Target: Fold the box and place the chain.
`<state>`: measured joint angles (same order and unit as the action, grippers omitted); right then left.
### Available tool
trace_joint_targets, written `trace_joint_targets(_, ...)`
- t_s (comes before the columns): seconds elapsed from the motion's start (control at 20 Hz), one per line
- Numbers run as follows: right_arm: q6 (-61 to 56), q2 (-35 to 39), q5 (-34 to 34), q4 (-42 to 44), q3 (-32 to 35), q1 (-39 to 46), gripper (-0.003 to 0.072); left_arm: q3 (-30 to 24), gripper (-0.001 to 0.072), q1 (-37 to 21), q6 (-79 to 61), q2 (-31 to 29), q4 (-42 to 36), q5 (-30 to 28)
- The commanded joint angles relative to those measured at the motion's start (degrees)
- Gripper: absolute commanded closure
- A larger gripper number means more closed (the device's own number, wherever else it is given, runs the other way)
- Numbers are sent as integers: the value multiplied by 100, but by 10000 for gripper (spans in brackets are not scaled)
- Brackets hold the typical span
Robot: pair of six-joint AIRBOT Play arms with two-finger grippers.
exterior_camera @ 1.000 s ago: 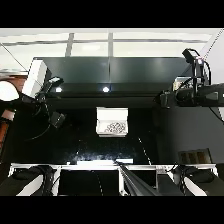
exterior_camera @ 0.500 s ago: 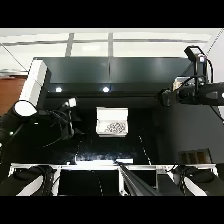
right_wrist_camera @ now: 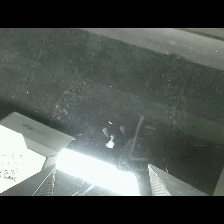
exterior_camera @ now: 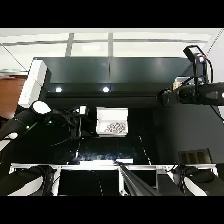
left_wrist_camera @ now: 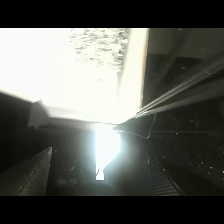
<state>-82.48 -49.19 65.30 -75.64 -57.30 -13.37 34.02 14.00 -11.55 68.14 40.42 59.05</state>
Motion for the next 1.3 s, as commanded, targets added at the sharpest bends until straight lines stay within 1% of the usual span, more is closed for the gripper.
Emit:
trace_joint_targets(0.0, 4, -2, 55, 20, -4, 4, -15, 44, 21, -37, -822, 367, -212, 251)
trace_joint_targets(0.1, 4, -2, 162, 17, -4, 4, -15, 188, 21, -203, -822, 527, -310, 271)
trace_joint_targets(0.2, 4, -2, 175, 20, -4, 4, -15, 404, 21, -361, -815, 713, -592, 323)
trace_joint_targets(0.3, 4, -2, 175, 17, -4, 4, -14, 562, 21, -363, -809, 892, -643, 376)
trace_joint_targets(0.45, 4, -2, 175, 17, -4, 4, -14, 581, 20, -352, -793, 1071, -636, 568)
trace_joint_targets(0.6, 4, -2, 173, 17, -4, 4, -14, 581, 19, -352, -793, 1093, -636, 575)
trace_joint_targets(0.75, 2, -2, 173, 17, -4, 4, -14, 581, 1, -330, -710, 1095, -599, 549)
trace_joint_targets(0.85, 2, -2, 170, 17, -4, 4, -14, 581, 0, -227, -605, 1095, -562, 542)
trace_joint_targets(0.9, 2, -2, 170, 17, -4, 4, -14, 581, -1, -136, -592, 1095, -481, 505)
trace_joint_targets(1.05, 2, -2, 173, 17, -4, 4, -14, 581, -1, 70, -68, 1095, -444, -28)
trace_joint_targets(1.25, 2, -2, 170, 13, -4, 4, -14, 581, 0, 63, -221, 1095, -341, 20)
